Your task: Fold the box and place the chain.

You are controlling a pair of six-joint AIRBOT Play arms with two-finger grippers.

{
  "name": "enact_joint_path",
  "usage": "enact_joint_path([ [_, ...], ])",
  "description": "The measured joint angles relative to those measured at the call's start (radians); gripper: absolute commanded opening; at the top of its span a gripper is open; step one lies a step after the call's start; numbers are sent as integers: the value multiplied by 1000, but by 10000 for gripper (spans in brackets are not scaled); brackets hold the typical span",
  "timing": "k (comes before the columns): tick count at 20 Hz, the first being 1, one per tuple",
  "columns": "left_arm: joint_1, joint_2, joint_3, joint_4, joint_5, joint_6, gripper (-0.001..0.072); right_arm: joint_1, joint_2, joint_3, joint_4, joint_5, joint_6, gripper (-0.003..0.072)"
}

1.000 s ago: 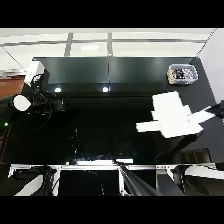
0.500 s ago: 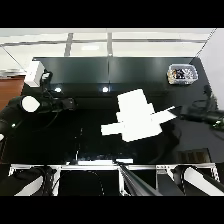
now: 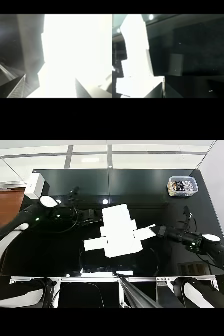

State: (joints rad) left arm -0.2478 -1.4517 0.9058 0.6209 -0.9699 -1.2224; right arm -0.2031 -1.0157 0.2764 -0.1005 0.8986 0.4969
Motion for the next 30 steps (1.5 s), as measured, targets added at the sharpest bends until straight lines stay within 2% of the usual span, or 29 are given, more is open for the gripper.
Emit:
enact_joint_path([
  [4,-9,-134,78,-63,-87,26,708,21,3,-7,14,-18,-6,14],
  [11,-43,-296,201,-135,-232,95,708,27,3,-9,16,-29,-9,14],
  [13,-47,-333,235,-177,-310,167,675,27,3,-9,16,-30,-10,14],
  [14,-48,-354,256,-191,-357,195,618,27,3,-9,16,-31,-10,14],
  [16,-51,-385,298,-173,-437,230,592,27,3,-9,15,-30,-10,15],
  [18,-53,-406,337,-123,-486,249,518,27,3,-9,10,-30,-10,14],
  [19,-53,-417,357,-98,-502,256,482,27,3,-9,5,-30,-9,15],
  [25,-66,-480,465,-40,-556,261,482,27,3,-9,-13,-29,-8,15],
  [30,-75,-498,501,-38,-586,254,483,27,3,-9,-16,-29,-8,15],
])
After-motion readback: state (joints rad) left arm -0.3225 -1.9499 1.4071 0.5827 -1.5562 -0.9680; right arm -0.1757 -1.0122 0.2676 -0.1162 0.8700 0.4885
